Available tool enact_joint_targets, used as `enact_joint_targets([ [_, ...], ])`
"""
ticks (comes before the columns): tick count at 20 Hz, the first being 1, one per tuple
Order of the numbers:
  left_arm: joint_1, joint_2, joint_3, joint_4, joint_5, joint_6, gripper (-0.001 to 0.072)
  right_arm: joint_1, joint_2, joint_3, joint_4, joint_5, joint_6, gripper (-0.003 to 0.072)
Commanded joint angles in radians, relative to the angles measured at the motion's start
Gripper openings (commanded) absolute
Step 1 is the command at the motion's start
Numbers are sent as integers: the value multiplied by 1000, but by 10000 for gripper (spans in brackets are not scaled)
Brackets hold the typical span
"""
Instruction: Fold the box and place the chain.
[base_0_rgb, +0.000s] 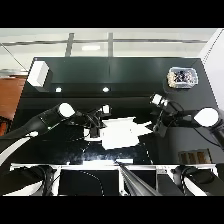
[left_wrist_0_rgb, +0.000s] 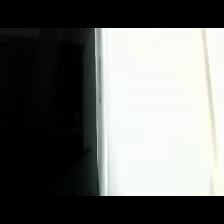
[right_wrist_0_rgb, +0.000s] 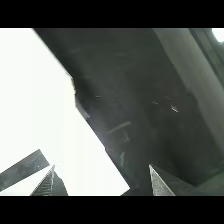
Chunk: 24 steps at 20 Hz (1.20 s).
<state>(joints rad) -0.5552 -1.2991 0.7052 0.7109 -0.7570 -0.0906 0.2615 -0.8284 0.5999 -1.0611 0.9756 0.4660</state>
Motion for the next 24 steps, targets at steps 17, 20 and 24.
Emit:
enact_joint_targets([
  [17,-3,-42,35,92,-74,73,33,170,-55,-127,74,58,-248,697],
  [20,-3,-42,42,92,-71,73,33,232,-65,-157,69,22,-251,696],
  [24,-3,-42,42,92,-78,72,33,303,-67,-163,69,-63,-262,601],
])
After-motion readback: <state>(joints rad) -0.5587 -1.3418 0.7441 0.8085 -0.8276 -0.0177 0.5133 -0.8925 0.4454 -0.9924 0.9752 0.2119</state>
